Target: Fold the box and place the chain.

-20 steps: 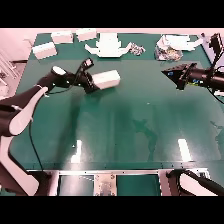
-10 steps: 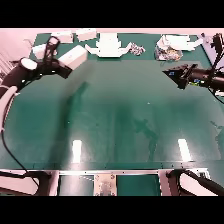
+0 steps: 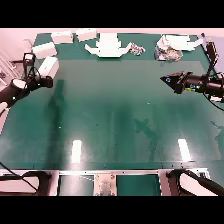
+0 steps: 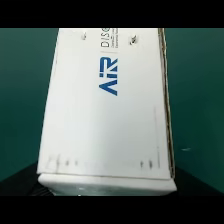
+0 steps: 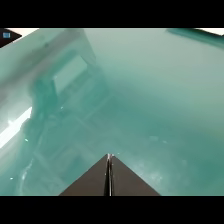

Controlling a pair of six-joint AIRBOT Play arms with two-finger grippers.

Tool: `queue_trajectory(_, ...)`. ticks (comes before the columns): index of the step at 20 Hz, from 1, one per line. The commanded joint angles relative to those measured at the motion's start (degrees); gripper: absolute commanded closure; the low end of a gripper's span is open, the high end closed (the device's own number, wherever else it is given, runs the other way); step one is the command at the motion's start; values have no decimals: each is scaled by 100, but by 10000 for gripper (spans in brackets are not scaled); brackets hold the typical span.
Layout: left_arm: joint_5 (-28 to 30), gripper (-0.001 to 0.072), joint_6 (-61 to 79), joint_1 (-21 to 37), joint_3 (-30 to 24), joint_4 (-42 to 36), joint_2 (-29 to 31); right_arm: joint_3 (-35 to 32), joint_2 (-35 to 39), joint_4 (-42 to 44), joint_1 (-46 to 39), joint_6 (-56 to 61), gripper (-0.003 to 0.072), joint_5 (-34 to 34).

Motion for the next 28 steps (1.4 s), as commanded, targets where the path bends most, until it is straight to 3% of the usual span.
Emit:
queue_trajectory(1, 286, 690, -20, 83, -173, 17, -170, -129, 2, 15, 13, 11, 672, 2)
queue_trajectory(5, 769, 689, 24, 103, -162, 46, -411, -129, 4, 39, 11, 11, 672, 4)
queue_trajectory(8, 813, 689, 85, 455, -120, 39, -444, -129, 4, 37, 11, 9, 672, 2)
queue_trajectory(13, 142, 689, 870, 1235, -66, 44, -444, -129, 2, 114, 13, 9, 672, 2)
queue_trajectory(17, -111, 687, 1309, 1325, 85, 33, -522, -129, 4, 404, 13, 7, 672, -44)
queue_trajectory(18, -219, 500, 1327, 1325, 144, 26, -592, -129, 4, 433, 15, 9, 658, -44)
queue_trajectory(19, -267, 137, 1327, 1325, 203, -17, -658, -129, 2, 466, 13, 11, 609, -42)
queue_trajectory(20, -229, 30, 1325, 1325, 232, -33, -682, -129, 4, 466, 13, 11, 606, -39)
queue_trajectory(22, -9, 27, 1331, 1325, 280, 15, -625, -129, 4, 468, 13, 11, 559, -39)
queue_trajectory(23, 162, -11, 1335, 1325, 280, 48, -549, -129, 4, 468, 13, 11, 538, -39)
queue_trajectory(28, -107, -11, 1349, 1338, 348, 273, 247, -129, 282, 466, 9, 11, 534, -42)
